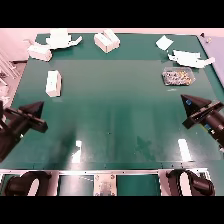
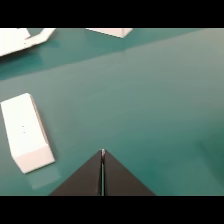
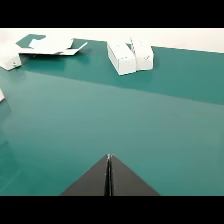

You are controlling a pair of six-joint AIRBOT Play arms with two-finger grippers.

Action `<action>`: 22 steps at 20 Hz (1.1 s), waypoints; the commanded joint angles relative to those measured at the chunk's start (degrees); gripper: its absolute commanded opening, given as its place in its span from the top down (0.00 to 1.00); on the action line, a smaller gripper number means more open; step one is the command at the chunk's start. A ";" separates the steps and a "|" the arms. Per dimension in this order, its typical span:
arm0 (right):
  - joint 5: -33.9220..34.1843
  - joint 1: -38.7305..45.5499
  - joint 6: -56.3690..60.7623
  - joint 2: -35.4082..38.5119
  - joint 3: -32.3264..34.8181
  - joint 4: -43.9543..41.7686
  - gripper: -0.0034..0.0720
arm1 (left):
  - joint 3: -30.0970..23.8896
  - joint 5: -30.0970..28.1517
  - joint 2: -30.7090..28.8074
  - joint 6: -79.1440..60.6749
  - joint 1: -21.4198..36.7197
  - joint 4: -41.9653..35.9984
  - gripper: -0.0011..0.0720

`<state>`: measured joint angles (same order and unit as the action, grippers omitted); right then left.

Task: Fold the box and place the chain.

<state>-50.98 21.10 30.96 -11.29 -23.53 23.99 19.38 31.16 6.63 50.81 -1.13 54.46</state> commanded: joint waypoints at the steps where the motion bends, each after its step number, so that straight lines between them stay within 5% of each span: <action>1: 0.63 0.04 -0.42 5.55 6.01 0.28 0.95 | -6.34 1.73 -5.01 -6.21 0.04 -8.68 0.96; 7: 0.59 0.04 -1.42 9.88 11.69 0.24 0.95 | -13.25 -0.22 -6.32 -12.79 0.04 -12.70 0.96; 11: 0.61 0.04 -1.55 10.14 13.20 0.26 0.95 | -13.62 -4.26 -6.32 -13.81 0.04 -14.51 0.96; 22: -1.07 0.04 -1.38 10.14 13.22 -0.17 0.95 | -13.60 -4.17 -6.32 -13.77 0.04 -14.49 0.96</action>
<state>-51.81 21.10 29.50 -1.17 -10.35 23.94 5.80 27.07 0.36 37.12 -1.13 40.03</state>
